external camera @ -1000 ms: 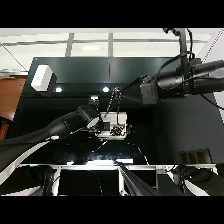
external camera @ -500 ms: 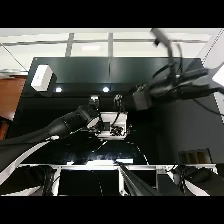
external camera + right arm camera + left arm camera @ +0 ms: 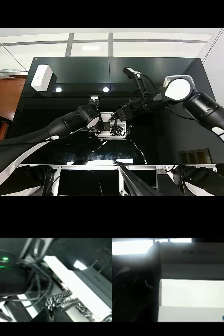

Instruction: Fold the box and place the chain.

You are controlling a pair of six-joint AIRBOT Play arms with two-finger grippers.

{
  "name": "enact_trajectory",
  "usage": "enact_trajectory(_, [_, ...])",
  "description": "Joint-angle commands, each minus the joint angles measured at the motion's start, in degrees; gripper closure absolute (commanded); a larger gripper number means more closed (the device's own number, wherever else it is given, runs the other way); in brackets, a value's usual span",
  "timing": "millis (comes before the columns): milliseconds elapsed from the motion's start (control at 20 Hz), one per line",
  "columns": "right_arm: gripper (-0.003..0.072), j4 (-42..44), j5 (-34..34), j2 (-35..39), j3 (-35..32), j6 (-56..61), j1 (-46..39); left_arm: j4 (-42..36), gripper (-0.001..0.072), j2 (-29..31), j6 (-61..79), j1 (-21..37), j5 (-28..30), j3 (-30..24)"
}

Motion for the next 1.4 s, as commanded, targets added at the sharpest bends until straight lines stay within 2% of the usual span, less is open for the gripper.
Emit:
enact_trajectory(0, [0.0656, -1.84, -0.48, -1.01, -0.28, 0.00, 0.44, 0.02, 0.0678, -0.04, 0.02, -0.02, -0.04, 0.02])
enact_trajectory(100, [0.0655, -1.95, -0.37, -1.01, -0.28, -0.02, 0.44, 0.02, 0.0678, -0.04, 0.02, -0.02, -0.04, 0.02])
enact_trajectory(150, [0.0527, -1.95, -0.37, -1.01, -0.28, -0.02, 0.44, 0.02, 0.0678, -0.04, 0.02, -0.02, -0.04, 0.02])
enact_trajectory(200, [0.0190, -2.19, -0.15, -1.01, -0.26, -0.04, 0.28, 0.00, 0.0678, -0.04, 0.02, -0.02, -0.04, 0.02])
enact_trajectory(250, [0.0043, -2.32, 0.72, -0.94, -0.20, -0.55, -0.31, 0.02, 0.0678, -0.02, 0.02, -0.02, -0.07, 0.02])
enact_trajectory(400, [0.0045, -3.80, 7.45, 0.85, 0.09, -6.86, -6.16, 0.00, 0.0678, -0.02, 0.02, -0.02, -0.11, 0.02])
enact_trajectory(500, [0.0044, -10.25, 9.46, 2.23, -0.61, -12.44, -10.99, -0.04, 0.0678, -0.02, 0.02, -0.02, -0.11, 0.02])
enact_trajectory(600, [0.0044, -14.38, 9.40, 2.36, -4.50, -21.16, -14.25, -0.02, 0.0678, -0.02, 0.02, -0.02, -0.11, 0.02])
enact_trajectory(650, [0.0042, -15.50, 7.61, 2.34, -7.65, -26.12, -14.84, -0.02, 0.0678, -0.02, 0.02, 0.00, -0.09, 0.02])
enact_trajectory(750, [-0.0034, -15.19, 1.33, 2.23, -13.88, -35.50, -14.29, -0.02, 0.0678, -0.02, 0.02, -0.02, -0.09, 0.02])
enact_trajectory(900, [-0.0034, -11.93, -6.45, 0.70, -20.00, -51.08, -11.37, -0.02, 0.0679, -0.02, 0.02, -0.02, -0.11, 0.02])
enact_trajectory(1050, [-0.0034, -6.84, -7.82, -3.13, -20.76, -65.37, -7.50, -0.02, 0.0678, -0.02, 0.02, 0.00, -0.15, 0.02])
enact_trajectory(1350, [-0.0034, -2.69, -13.75, -5.99, -20.76, -74.12, -3.48, -0.02, 0.0678, -0.02, 0.02, 0.00, -0.31, 0.02])
